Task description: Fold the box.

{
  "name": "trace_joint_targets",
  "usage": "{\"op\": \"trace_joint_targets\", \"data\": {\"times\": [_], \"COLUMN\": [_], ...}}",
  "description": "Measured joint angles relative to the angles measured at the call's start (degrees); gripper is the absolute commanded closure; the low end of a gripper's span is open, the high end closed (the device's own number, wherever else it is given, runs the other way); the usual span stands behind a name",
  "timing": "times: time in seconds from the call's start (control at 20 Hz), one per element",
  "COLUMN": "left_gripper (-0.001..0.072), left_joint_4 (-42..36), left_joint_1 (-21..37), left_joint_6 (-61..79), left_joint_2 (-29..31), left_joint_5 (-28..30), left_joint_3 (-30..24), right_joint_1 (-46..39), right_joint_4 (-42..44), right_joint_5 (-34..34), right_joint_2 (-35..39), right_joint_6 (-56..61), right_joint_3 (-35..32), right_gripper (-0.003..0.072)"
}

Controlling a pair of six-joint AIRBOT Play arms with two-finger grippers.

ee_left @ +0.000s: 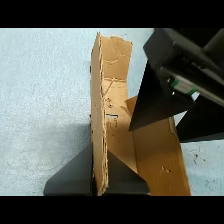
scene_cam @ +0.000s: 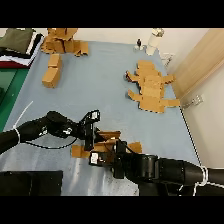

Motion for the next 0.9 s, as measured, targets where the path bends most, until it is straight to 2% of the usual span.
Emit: {"op": "trace_joint_targets", "data": {"times": [0.3, 0.35, 0.9], "left_gripper": [0.0697, 0.0697, 0.0697], "left_joint_4": [0.0, 0.0, 0.0], "left_joint_1": [0.0, 0.0, 0.0], "left_joint_6": [0.02, 0.0, 0.02], "left_joint_2": [0.0, 0.0, 0.0], "left_joint_5": [0.0, 0.0, -0.02], "left_joint_3": [0.0, 0.0, 0.0], "right_joint_1": [0.0, 0.0, -1.6], "right_joint_4": [-4.15, -4.46, -6.25], "right_joint_5": [-1.97, -2.49, -8.72], "right_joint_2": [0.81, 0.83, 3.78], "right_joint_6": [9.31, 10.54, 12.57], "right_joint_3": [1.11, 1.16, 1.09], "right_gripper": [0.017, -0.0032, -0.0034]}}
